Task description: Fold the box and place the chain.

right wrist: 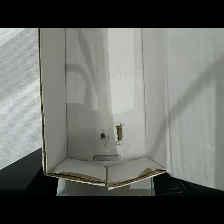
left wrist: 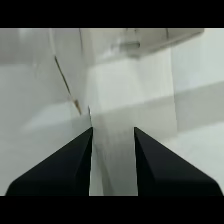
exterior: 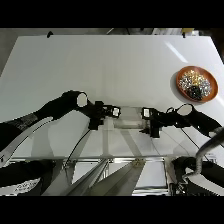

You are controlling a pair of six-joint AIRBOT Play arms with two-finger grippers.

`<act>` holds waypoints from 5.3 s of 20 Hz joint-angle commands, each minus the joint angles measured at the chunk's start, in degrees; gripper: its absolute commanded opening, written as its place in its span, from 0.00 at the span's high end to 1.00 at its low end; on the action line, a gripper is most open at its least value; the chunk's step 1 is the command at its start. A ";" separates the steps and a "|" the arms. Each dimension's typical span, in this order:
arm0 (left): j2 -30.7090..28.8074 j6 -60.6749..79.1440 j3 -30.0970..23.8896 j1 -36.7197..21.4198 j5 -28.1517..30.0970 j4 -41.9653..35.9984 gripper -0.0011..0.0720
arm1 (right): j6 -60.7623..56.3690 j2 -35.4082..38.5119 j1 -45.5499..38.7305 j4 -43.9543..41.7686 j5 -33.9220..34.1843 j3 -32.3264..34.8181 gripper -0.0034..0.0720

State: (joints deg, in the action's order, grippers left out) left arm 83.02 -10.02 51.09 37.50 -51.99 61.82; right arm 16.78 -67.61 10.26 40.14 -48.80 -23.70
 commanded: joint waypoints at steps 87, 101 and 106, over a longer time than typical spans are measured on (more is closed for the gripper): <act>-11.43 -64.67 -15.93 -1.88 11.06 -28.52 0.86 | -0.02 0.00 0.02 -0.02 -0.02 0.02 0.50; -11.41 -64.96 -11.50 1.03 12.15 -28.35 0.60 | -0.02 0.00 0.02 -0.04 -0.02 0.02 0.50; -10.32 -66.07 -11.47 3.50 12.46 -26.23 0.59 | -0.02 0.00 0.02 -0.02 -0.02 0.02 0.50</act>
State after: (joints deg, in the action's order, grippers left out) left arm 72.03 -75.07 39.55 39.77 -39.68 33.80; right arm 16.80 -67.64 10.28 40.14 -48.82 -23.70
